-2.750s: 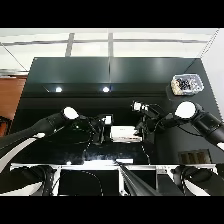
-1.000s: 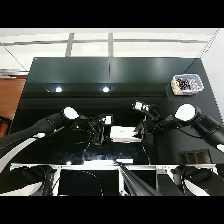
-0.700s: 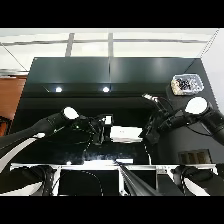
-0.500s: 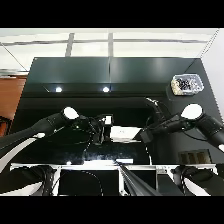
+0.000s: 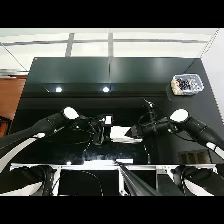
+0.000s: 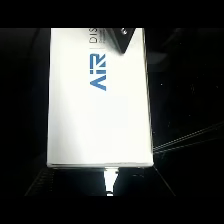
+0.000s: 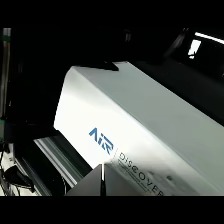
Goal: Fold the box and place the chain.
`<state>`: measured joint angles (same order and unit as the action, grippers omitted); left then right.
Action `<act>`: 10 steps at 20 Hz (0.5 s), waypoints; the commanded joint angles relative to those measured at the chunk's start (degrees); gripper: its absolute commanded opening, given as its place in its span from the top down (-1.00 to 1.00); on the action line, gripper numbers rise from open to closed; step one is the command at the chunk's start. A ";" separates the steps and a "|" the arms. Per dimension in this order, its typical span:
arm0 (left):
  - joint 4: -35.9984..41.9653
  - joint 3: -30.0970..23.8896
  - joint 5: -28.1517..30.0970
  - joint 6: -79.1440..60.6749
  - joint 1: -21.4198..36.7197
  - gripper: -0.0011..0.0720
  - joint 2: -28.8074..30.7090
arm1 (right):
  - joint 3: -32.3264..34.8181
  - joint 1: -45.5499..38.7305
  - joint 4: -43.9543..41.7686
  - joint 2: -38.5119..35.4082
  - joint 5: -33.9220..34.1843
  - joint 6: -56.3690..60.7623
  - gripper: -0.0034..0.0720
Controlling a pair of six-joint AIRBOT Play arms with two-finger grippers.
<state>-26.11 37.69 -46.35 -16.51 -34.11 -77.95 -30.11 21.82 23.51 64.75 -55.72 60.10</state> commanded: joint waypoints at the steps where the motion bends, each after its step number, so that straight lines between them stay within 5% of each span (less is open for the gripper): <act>1: 0.00 0.04 0.00 0.07 -0.02 -0.29 0.00 | 0.15 0.26 2.25 1.07 2.10 1.95 0.88; 6: 0.00 0.04 -0.07 0.07 -0.02 -0.29 0.00 | -0.63 -0.26 2.71 0.96 -0.50 0.15 0.88; 10: -0.50 0.04 -0.72 0.11 0.07 -0.29 0.02 | -7.85 -5.44 9.60 -3.08 -15.80 1.99 0.88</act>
